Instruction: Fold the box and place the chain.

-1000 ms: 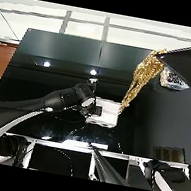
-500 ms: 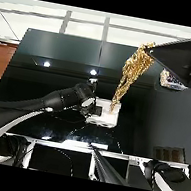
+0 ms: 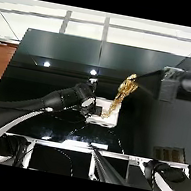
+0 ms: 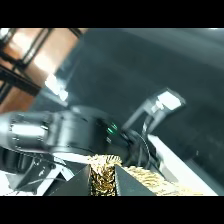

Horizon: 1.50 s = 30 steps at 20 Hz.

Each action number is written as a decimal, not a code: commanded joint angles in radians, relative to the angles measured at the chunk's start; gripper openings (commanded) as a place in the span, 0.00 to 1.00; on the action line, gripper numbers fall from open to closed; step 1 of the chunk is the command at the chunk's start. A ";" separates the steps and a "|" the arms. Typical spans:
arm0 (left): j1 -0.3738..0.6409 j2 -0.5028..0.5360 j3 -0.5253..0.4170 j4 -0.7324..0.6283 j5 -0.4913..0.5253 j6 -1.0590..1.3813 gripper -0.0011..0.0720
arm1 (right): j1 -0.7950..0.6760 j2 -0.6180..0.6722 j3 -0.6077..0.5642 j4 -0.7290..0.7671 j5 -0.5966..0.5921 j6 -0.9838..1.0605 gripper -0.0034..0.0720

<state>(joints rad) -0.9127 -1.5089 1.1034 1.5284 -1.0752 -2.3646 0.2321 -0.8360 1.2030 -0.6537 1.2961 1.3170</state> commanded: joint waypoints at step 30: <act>0.032 -0.003 0.000 0.001 -0.026 -0.032 0.05 | 0.206 -0.131 -0.486 -0.161 -0.350 0.066 0.48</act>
<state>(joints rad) -0.8951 -1.5105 1.1038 1.5295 -1.0924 -2.3745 0.4377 -0.9485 0.7242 -0.8371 0.9817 1.3884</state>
